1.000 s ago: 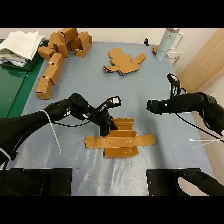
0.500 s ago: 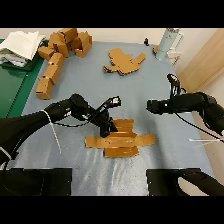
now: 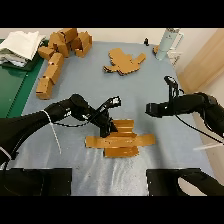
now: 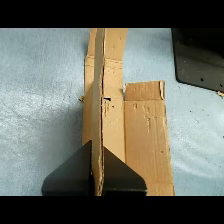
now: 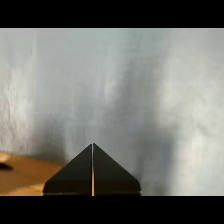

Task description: Fold the box.

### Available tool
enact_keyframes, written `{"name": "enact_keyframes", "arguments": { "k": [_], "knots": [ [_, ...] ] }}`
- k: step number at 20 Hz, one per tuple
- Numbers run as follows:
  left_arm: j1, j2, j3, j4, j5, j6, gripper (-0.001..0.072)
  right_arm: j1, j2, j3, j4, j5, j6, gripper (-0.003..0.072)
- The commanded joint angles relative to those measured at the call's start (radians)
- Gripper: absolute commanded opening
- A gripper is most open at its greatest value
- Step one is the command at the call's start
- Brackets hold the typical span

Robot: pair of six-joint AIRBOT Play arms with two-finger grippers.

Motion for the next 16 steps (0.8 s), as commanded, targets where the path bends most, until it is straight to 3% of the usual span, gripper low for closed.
{"name": "enact_keyframes", "arguments": {
  "k": [1,4,9,10,11,12,16],
  "knots": [
    [0.0,0.0,0.0,0.0,0.001,0.0,0.0013,0.127,0.091,0.0,-0.225,-0.214,0.169,0.0],
    [0.0,0.0,0.0,0.001,0.001,0.0,0.0013,0.4,0.223,0.0,-0.425,-0.344,0.328,0.0],
    [0.0,0.0,0.0,0.001,0.001,0.0,0.0013,0.92,0.34,-0.102,-0.492,-0.34,0.431,0.0009],
    [0.0,0.0,0.0,0.001,0.0,0.0,0.0014,1.006,0.332,-0.142,-0.502,-0.304,0.431,0.0091],
    [0.0,0.0,0.0,0.001,0.001,0.0,0.0013,1.071,0.319,-0.182,-0.521,-0.251,0.431,0.0306],
    [0.0,0.0,0.0,0.001,0.002,0.0,0.0013,1.126,0.296,-0.22,-0.565,-0.192,0.43,0.0461],
    [0.0,0.0,0.0,0.001,0.001,0.0,0.0014,1.185,0.166,-0.266,-0.75,-0.062,0.43,0.0482]
  ]
}}
